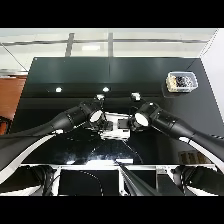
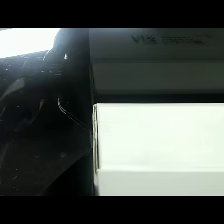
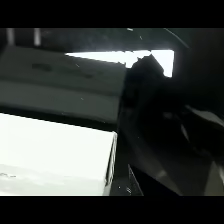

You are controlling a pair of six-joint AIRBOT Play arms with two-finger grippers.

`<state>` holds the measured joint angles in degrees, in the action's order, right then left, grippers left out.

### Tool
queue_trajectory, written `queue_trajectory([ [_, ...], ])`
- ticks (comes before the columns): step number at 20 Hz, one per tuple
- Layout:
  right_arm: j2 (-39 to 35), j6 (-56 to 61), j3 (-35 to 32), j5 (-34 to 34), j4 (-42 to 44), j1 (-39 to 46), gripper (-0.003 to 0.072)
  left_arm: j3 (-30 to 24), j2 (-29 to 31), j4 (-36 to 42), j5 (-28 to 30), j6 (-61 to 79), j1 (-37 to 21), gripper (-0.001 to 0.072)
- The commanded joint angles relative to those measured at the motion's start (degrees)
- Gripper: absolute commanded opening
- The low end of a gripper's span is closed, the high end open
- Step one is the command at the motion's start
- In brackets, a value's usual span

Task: Fold the box and place the chain.

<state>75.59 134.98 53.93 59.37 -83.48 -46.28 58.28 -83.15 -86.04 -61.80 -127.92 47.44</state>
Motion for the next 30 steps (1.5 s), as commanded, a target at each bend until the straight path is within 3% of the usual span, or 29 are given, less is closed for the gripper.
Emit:
queue_trajectory([
  [1,1.11,4.55,0.83,2.1,-2.56,-2.01,0.0266,0.0,0.02,-0.02,0.04,0.0,-0.02,0.0031],
  [11,3.58,5.68,0.83,1.75,-2.08,-2.03,0.026,0.0,0.02,-0.02,0.07,0.0,-0.02,0.0031],
  [12,3.61,5.66,0.83,1.49,-2.1,-2.03,0.0182,0.0,0.02,-0.02,0.04,0.0,-0.02,0.0031],
  [13,3.61,5.66,0.83,0.72,-2.08,-2.03,0.018,0.0,0.02,-0.02,0.07,0.0,-0.02,0.0031],
  [14,3.61,5.64,0.83,-0.07,-2.05,-2.05,0.0063,0.0,0.02,-0.02,0.04,0.0,-0.02,0.0031],
  [15,3.61,5.68,0.83,-0.7,-2.05,-2.05,0.0016,0.0,0.02,-0.02,0.04,0.0,-0.02,0.0031],
  [19,3.61,5.62,0.83,-1.84,-2.05,-2.03,0.0047,0.0,0.02,-0.02,0.04,0.0,-0.02,0.0031],
  [20,3.61,5.62,0.83,-1.75,-2.05,-2.03,0.0197,0.0,0.02,-0.02,0.02,0.0,-0.02,0.0031],
  [21,3.61,5.62,0.83,-1.64,-2.03,-2.03,0.023,0.0,0.02,-0.02,0.04,0.0,-0.02,0.0031],
  [23,3.58,5.62,0.83,-1.51,-2.01,-2.03,0.0225,0.0,0.02,-0.02,0.04,0.0,-0.02,0.0031],
  [24,3.61,5.62,0.83,-1.51,-2.01,-2.03,0.0184,0.0,0.02,-0.02,0.04,0.0,-0.02,0.0031],
  [25,3.58,5.62,0.83,-1.53,-2.01,-2.03,0.0076,0.0,0.02,-0.02,0.07,0.0,-0.02,0.0031],
  [26,3.61,5.64,0.83,-1.55,-2.03,-2.05,0.0017,0.0,0.02,-0.02,0.07,0.0,-0.02,0.0031],
  [29,3.58,5.62,0.83,-1.33,-2.1,-2.03,0.0019,0.0,0.02,-0.02,0.07,0.0,-0.02,0.0031],
  [30,3.54,5.62,0.83,-1.2,-2.08,-2.03,0.0068,0.0,0.02,-0.02,0.07,0.0,-0.02,0.0031],
])
